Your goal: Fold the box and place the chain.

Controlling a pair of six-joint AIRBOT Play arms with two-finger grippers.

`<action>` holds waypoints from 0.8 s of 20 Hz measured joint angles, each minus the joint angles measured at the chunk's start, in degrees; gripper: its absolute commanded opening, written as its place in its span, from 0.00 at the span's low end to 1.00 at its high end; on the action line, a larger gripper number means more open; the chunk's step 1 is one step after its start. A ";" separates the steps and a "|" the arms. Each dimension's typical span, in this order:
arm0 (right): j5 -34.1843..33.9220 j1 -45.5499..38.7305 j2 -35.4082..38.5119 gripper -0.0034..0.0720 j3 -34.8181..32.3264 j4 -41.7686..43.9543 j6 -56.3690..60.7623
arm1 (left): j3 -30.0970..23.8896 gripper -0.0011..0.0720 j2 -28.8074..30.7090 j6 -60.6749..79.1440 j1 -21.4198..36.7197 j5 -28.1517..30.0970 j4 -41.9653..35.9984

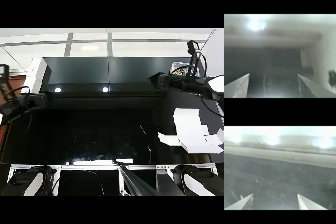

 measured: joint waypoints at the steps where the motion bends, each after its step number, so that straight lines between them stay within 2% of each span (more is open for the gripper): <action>1: -0.02 -0.20 0.00 0.89 0.00 0.70 0.92 | 0.00 0.98 -1.09 0.31 -0.46 -1.20 -0.39; 4: 3.91 -2.27 0.00 0.89 0.00 0.13 4.20 | 0.00 0.98 -3.45 0.85 -1.31 -3.93 -0.87; 6: 9.09 -5.07 0.00 0.89 0.20 -5.68 9.01 | 0.00 0.98 -4.17 1.03 -1.57 -5.20 -1.05; 7: 12.00 -7.19 0.00 0.89 0.72 -11.65 12.76 | 0.00 0.98 -4.37 1.05 -1.64 -5.97 -1.11; 8: 15.15 -9.81 0.00 0.98 1.55 -19.17 16.90 | 0.00 0.98 -4.55 1.07 -1.70 -6.40 -1.11; 12: 26.25 -23.04 0.00 1.00 5.49 -46.95 25.20 | 0.00 0.98 -4.85 1.22 -1.77 -8.04 -1.25; 14: 29.42 -29.59 -0.20 1.00 6.54 -54.90 25.46 | 0.00 0.98 -4.92 1.22 -1.81 -8.59 -1.25; 16: 31.34 -34.64 -1.31 1.00 7.06 -57.61 23.04 | 0.00 0.98 -4.94 1.22 -1.81 -8.87 -1.27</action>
